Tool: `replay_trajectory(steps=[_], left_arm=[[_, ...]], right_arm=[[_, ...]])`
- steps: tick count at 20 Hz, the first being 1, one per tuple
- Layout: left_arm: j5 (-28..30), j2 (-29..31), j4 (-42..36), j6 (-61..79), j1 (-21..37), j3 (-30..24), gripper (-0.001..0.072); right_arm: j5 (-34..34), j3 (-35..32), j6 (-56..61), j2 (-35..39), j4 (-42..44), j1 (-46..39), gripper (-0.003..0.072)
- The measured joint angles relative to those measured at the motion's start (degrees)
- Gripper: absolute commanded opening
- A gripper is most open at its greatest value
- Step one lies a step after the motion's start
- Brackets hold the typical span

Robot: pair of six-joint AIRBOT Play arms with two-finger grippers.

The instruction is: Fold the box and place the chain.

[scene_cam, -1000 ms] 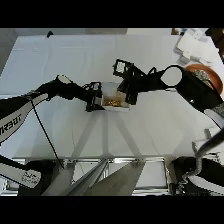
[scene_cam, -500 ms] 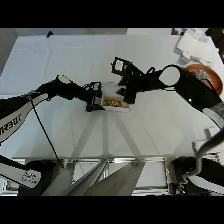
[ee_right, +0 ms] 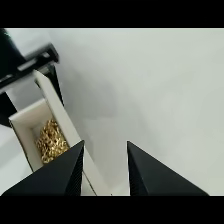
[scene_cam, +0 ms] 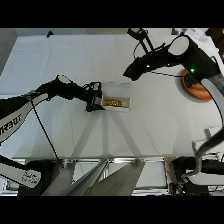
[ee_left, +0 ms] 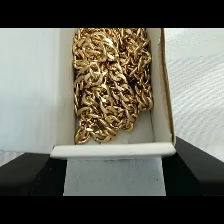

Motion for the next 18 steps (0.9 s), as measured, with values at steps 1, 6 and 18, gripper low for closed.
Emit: replay_trajectory(steps=[1,6,18], left_arm=[[0.00,0.00,-0.02,-0.02,0.00,0.00,0.0278],[-0.02,0.00,0.00,0.00,0.00,0.00,0.0278],[-0.02,0.00,-0.02,0.00,0.00,0.00,0.0278]], right_arm=[[2.82,0.63,1.79,-2.47,0.52,-0.52,0.0265],[13.31,1.92,-0.61,-8.35,4.92,0.31,0.0254],[8.52,-0.02,-10.78,-5.14,0.42,10.54,0.0386]])
